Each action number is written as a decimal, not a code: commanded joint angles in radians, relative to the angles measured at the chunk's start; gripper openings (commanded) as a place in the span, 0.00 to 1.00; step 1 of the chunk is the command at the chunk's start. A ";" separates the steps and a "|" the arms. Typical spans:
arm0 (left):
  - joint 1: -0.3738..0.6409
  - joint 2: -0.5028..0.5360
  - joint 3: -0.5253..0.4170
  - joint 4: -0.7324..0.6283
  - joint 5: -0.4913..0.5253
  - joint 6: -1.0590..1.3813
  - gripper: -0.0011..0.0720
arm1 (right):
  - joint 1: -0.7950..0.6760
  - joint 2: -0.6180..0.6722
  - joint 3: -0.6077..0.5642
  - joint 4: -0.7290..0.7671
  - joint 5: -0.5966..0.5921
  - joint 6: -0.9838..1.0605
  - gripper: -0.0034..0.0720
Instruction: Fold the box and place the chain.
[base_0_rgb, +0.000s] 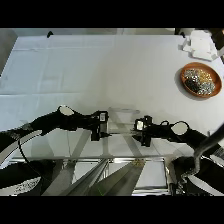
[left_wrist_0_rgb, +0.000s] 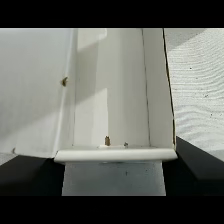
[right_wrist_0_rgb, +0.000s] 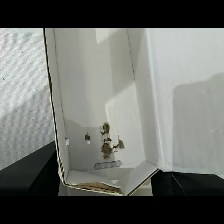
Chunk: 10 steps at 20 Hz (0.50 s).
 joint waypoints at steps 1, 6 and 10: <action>-0.001 -0.001 0.000 0.000 0.002 0.000 0.40 | 0.000 0.000 0.000 0.000 0.000 0.000 0.59; 0.000 0.000 0.000 -0.002 -0.014 -0.001 0.39 | 0.000 0.000 0.000 0.000 0.000 0.000 0.59; 0.000 0.000 0.000 -0.002 -0.016 -0.001 0.39 | 0.000 0.000 0.000 0.000 0.000 0.000 0.59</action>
